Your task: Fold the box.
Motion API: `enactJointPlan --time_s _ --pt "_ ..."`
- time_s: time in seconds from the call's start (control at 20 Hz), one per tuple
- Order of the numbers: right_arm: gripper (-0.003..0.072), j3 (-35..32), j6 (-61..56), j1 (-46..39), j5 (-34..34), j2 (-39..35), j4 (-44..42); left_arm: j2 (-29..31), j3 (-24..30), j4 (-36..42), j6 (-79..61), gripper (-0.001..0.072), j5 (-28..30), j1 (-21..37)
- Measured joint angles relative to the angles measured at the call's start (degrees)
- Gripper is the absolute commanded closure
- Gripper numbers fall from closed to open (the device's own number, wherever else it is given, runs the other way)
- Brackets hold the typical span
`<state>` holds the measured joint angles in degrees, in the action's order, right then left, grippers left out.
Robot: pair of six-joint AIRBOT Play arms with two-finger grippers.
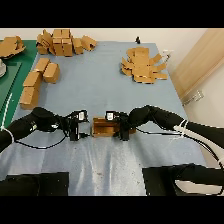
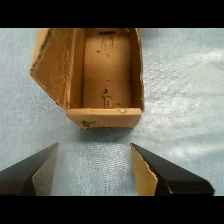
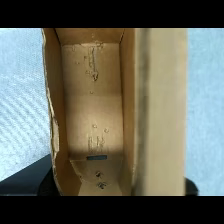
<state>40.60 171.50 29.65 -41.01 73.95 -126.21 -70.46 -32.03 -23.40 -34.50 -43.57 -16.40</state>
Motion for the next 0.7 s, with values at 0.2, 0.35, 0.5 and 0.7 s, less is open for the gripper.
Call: enactJointPlan --time_s 0.2,0.35,0.5,0.7 --pt "0.0147 0.0 0.0 0.02 0.0 0.0 0.0 -3.26 -2.43 0.55 0.63 -0.0011 -1.55 -0.98" --pt "0.0147 0.0 0.0 0.0 0.0 0.0 0.0 -4.35 -3.32 0.24 1.38 -0.0011 -2.47 -1.77" --pt "0.0147 0.0 0.0 0.02 0.0 0.0 0.0 -4.81 -3.63 -0.9 2.38 -0.0011 -3.04 -2.03" --pt "0.0147 0.0 0.0 0.0 0.0 0.0 0.0 -4.94 -3.74 -1.66 2.78 -0.0011 -3.39 -2.16"
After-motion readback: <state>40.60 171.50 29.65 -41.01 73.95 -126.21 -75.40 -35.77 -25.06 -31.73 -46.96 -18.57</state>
